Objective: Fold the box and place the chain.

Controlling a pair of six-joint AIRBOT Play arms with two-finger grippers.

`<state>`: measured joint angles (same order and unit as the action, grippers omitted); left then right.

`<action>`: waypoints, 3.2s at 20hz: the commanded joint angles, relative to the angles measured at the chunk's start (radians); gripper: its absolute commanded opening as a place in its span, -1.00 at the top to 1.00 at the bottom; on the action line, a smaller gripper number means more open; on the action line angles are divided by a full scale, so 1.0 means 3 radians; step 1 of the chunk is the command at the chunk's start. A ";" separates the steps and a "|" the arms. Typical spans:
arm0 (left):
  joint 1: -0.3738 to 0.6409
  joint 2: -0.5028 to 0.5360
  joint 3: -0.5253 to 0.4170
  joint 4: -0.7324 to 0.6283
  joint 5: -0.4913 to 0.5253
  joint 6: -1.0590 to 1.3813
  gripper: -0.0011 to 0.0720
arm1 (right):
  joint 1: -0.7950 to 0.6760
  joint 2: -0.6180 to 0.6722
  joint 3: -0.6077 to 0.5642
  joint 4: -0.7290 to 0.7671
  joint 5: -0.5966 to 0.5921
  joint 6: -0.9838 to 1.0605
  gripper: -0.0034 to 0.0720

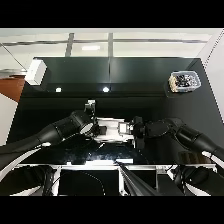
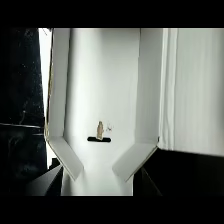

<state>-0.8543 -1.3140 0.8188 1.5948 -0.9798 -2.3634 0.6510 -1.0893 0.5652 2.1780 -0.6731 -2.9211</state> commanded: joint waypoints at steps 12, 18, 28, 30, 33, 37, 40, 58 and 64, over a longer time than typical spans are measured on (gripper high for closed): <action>0.0001 -0.0003 -0.0029 -0.0020 0.0039 -0.0001 0.89 | 0.0252 -0.0237 0.0009 0.0487 0.0440 0.0492 0.57; 0.0001 -0.0003 -0.0029 -0.0022 0.0036 -0.0001 0.89 | 0.0371 -0.0320 0.0009 0.0491 0.0603 0.0591 0.53; 0.0003 -0.0003 -0.0029 -0.0022 0.0013 -0.0001 0.89 | 0.0010 -0.0046 0.0062 0.0263 0.0254 0.1382 0.84; 0.0003 -0.0003 -0.0029 -0.0020 0.0010 -0.0001 0.89 | -0.0388 0.0258 0.0065 0.0071 -0.0233 0.2225 0.84; 0.0003 -0.0003 -0.0029 -0.0022 0.0010 -0.0001 0.89 | -0.1180 0.0688 0.0065 0.0019 -0.1193 0.3251 0.84; 0.0003 -0.0003 -0.0029 -0.0022 0.0009 -0.0001 0.89 | -0.2127 0.0796 -0.0048 -0.0261 -0.1736 0.4153 0.84; 0.0003 -0.0003 -0.0029 -0.0022 0.0009 0.0000 0.89 | -0.2277 0.0745 -0.0507 0.0145 -0.1314 0.4348 0.84; 0.0003 -0.0003 -0.0029 -0.0032 0.0010 -0.0001 0.89 | -0.0791 -0.0187 0.0039 0.1198 -0.0940 0.3886 -0.72; 0.0003 -0.0003 -0.0029 -0.0032 0.0010 0.0000 0.89 | -0.0791 -0.0187 0.0074 0.1172 -0.0997 0.3861 -0.71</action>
<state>-0.8543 -1.3140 0.8104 1.5845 -0.9775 -2.3642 0.4133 -1.1446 0.5793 2.5481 -0.9565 -1.7542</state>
